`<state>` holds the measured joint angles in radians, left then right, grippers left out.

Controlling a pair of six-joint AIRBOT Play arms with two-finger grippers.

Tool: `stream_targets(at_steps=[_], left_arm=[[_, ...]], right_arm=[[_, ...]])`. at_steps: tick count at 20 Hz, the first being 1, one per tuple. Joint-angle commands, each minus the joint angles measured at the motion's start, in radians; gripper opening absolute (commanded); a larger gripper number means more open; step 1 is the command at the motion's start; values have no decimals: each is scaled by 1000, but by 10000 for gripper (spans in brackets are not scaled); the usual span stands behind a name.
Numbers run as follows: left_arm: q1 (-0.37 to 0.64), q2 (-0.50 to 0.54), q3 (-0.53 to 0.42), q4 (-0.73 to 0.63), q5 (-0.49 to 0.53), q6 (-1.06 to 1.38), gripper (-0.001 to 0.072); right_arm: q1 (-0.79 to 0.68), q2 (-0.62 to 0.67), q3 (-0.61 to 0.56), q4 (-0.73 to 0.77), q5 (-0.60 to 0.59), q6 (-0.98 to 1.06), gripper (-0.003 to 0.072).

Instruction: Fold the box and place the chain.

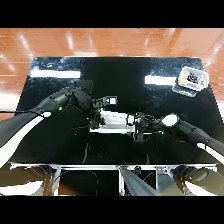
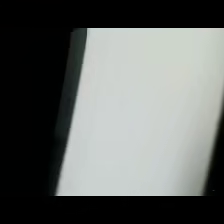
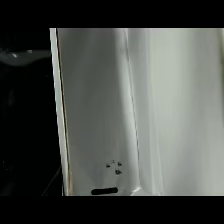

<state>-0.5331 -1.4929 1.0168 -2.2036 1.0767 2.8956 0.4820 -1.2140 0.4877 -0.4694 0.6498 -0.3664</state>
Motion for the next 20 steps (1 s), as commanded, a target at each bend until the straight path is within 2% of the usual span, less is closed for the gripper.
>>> stream_targets(at_steps=[1, 2, 8, 10, 20], left_arm=[[0, 3, 35, -7, 23, -77, 551], [0, 5, 47, -6, 23, -105, 579], [8, 25, 82, 101, 136, -295, 579], [8, 25, 81, 94, 177, -336, 578], [-73, 24, 33, 50, 145, -398, 577]], right_arm=[[0, 0, 0, -2, 1, 0, 472], [0, 0, 0, -2, 1, 0, 472], [0, 0, 0, -2, 1, 0, 472], [0, 0, 0, -2, 1, 0, 472], [0, 0, 0, -5, 1, 0, 472]])
